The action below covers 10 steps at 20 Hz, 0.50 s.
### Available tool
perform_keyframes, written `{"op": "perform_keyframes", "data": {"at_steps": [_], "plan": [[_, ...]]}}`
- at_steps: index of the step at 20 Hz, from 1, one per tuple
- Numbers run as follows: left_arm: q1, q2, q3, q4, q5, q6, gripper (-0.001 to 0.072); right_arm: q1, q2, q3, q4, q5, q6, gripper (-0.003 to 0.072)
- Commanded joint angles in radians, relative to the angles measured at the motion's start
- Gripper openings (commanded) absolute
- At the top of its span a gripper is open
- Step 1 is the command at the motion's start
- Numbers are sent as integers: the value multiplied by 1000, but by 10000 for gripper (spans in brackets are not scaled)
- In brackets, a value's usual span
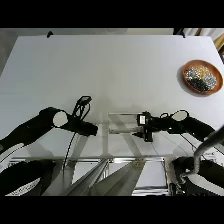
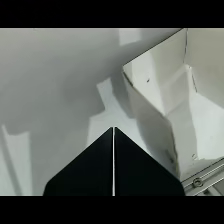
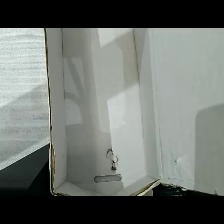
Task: Fold the box and place the chain.
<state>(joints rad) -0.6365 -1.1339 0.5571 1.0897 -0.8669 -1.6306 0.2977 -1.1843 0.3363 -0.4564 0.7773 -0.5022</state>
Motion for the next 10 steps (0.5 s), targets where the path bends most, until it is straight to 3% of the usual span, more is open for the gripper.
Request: {"op": "perform_keyframes", "data": {"at_steps": [1,5,10], "plan": [[-26,-64,0,-88,45,49,5,0,0,0,0,0,0,340],[-26,-66,0,-100,79,62,6,0,0,0,0,0,0,340],[-35,-50,0,-218,130,196,14,0,0,0,0,0,0,340]]}}
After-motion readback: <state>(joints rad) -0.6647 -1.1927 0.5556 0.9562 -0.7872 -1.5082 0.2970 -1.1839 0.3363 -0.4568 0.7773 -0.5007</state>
